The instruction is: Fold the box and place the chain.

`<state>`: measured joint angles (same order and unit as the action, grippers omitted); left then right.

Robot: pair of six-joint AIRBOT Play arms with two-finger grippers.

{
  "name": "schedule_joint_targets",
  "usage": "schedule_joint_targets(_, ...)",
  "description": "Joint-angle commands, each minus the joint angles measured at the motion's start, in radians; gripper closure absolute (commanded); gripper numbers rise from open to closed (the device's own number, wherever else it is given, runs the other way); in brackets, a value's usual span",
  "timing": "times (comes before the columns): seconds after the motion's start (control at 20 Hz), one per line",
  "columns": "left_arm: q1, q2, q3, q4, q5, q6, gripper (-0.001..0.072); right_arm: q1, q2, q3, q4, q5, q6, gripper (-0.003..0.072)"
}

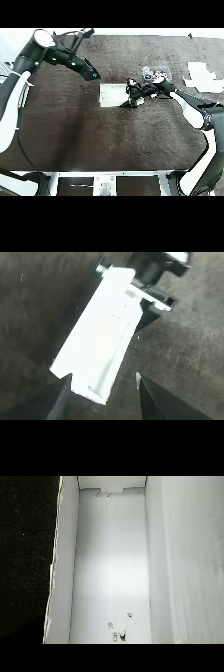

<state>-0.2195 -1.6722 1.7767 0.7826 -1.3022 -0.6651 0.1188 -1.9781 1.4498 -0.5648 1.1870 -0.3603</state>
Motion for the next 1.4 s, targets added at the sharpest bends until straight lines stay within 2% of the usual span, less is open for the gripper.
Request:
schedule_joint_targets(0.0,0.055,-0.007,-0.079,-0.11,0.007,0.355,0.0215,0.0,0.001,0.0,0.0,0.0,0.0,0.0099)
schedule_joint_targets(0.2,0.055,-0.007,-0.251,-0.103,0.183,0.583,0.0213,-0.002,0.001,0.0,0.0,0.0,0.0,0.01)
schedule_joint_targets(0.35,0.055,-0.007,-0.336,-0.063,0.283,0.685,0.0215,-0.002,0.001,0.0,0.0,0.0,0.0,0.0099)
schedule_joint_targets(0.45,0.055,-0.006,-0.34,-0.048,0.272,0.68,0.0216,-0.002,0.001,0.0,0.0,0.0,0.0,0.0099)
schedule_joint_targets(0.55,0.055,-0.007,-0.341,-0.13,0.18,0.639,0.0224,-0.002,0.001,0.0,0.0,0.0,0.0,0.0099)
schedule_joint_targets(0.6,0.055,-0.007,-0.35,-0.14,0.154,0.709,0.0224,-0.002,0.001,0.0,0.0,0.0,0.0,0.0099)
schedule_joint_targets(0.85,0.055,-0.087,-0.35,-0.194,0.131,0.832,0.0224,-0.002,0.001,0.0,0.0,0.0,0.0,0.01)
schedule_joint_targets(1.15,0.055,-0.242,-0.234,-0.192,0.111,0.881,0.0222,-0.002,0.001,0.0,0.0,0.0,0.0,0.01)
schedule_joint_targets(1.2,0.055,-0.247,-0.233,-0.194,0.121,0.904,0.0195,-0.002,0.001,0.0,0.0,0.0,0.0,0.0099)
schedule_joint_targets(1.25,0.055,-0.248,-0.233,-0.193,0.137,0.917,0.0103,-0.002,0.001,0.0,0.0,0.0,0.0,0.0099)
schedule_joint_targets(1.35,0.055,-0.248,-0.233,-0.193,0.13,0.917,0.0101,-0.002,0.001,0.0,0.0,0.0,0.0,0.0099)
